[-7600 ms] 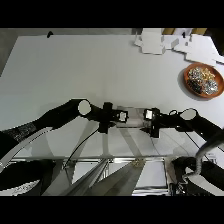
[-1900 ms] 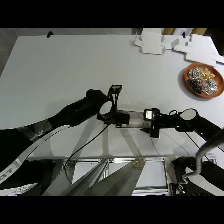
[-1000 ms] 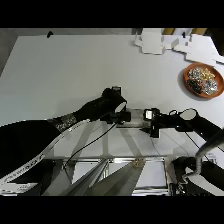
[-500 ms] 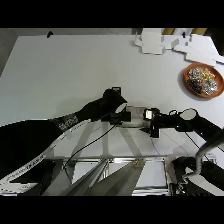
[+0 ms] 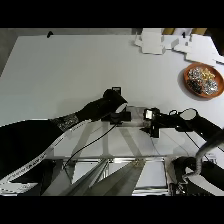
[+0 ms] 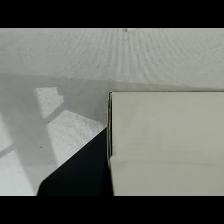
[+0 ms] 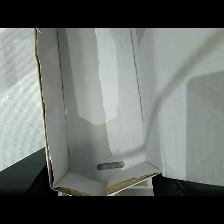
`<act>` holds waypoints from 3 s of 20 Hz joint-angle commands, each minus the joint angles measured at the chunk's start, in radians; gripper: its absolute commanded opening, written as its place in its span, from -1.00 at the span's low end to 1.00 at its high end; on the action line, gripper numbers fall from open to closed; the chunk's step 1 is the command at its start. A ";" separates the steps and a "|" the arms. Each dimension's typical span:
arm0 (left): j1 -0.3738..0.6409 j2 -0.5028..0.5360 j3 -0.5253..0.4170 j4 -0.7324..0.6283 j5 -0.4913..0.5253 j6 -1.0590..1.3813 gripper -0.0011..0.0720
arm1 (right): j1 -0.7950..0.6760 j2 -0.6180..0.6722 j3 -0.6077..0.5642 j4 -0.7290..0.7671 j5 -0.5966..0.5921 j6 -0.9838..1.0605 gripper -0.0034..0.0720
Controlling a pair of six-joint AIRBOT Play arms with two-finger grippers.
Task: Fold the box and place the chain.
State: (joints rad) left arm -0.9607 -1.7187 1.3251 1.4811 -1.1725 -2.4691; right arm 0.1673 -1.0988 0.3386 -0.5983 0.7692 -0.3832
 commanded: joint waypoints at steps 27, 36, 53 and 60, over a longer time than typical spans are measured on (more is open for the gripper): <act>0.309 0.531 -0.381 -0.364 0.013 1.832 0.49 | 0.001 0.000 0.000 0.000 0.001 0.000 -0.02; 0.373 0.352 -0.630 -0.887 0.360 2.638 0.49 | 0.001 0.000 0.000 0.000 0.001 0.000 -0.02; 0.342 0.269 -0.630 -1.129 0.394 2.961 0.94 | 0.001 0.000 0.000 0.000 0.001 0.000 -0.02; 0.341 0.211 -0.630 -1.221 0.418 2.977 0.94 | 0.001 0.000 0.000 0.000 0.001 0.000 -0.02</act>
State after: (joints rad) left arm -0.6193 -1.4895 0.6960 0.3084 -0.7670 0.4950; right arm 0.1677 -1.0988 0.3386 -0.5987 0.7704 -0.3836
